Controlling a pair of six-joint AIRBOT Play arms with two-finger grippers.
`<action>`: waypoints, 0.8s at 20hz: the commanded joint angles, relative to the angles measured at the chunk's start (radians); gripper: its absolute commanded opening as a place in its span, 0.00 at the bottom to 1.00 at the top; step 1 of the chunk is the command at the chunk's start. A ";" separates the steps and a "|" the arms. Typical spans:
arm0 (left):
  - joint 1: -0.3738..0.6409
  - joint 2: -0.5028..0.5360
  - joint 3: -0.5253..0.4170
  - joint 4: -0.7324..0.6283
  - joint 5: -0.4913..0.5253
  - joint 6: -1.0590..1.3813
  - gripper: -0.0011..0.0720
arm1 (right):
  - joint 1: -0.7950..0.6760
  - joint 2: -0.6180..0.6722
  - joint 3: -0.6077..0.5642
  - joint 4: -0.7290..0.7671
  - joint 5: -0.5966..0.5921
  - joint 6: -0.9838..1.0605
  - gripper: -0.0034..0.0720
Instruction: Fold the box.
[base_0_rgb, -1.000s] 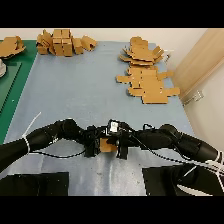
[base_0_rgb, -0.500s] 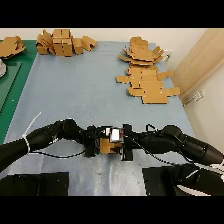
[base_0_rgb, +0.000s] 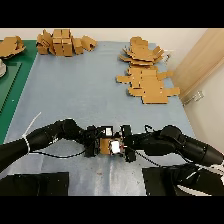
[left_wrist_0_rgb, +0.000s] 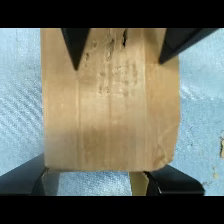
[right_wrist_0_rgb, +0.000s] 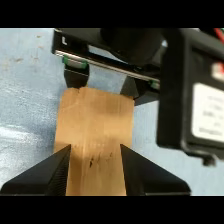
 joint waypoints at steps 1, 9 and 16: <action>0.000 0.001 0.000 0.000 0.000 0.000 0.74 | 0.052 0.000 0.000 -0.004 0.015 -0.036 0.69; 0.000 0.001 0.000 0.000 0.000 0.000 0.74 | 0.063 -0.071 0.000 -0.030 0.087 -0.036 0.69; 0.000 0.001 0.000 0.000 0.000 0.000 0.74 | 0.063 -0.075 0.000 -0.098 0.138 -0.036 0.69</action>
